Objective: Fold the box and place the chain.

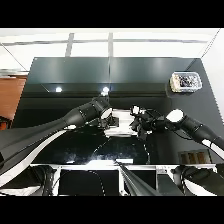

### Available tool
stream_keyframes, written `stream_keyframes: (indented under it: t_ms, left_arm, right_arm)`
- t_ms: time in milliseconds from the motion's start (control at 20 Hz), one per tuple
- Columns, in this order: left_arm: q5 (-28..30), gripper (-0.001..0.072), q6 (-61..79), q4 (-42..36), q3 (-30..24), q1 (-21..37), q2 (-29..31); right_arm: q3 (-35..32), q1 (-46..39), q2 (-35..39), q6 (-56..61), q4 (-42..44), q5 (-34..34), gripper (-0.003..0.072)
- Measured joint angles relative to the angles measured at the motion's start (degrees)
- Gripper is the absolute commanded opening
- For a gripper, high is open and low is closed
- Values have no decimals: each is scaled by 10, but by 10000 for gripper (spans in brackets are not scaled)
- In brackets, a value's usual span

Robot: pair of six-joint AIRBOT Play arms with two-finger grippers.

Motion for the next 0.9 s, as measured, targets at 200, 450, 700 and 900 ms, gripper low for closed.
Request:
stream_keyframes:
  t_ms: [200,450,700,900]
  left_arm:
    - [-1,27,0,0,0,0,0]
    - [0,27,0,0,0,0,0]
    - [2,27,0,-2,0,0,0]
    - [1,27,0,-2,0,0,0]
  right_arm:
    - [0,0,-3,7,10,4,282]
    - [0,0,-4,14,15,3,53]
    - [1,-16,11,70,2,8,48]
    - [7,-94,63,205,-39,57,11]
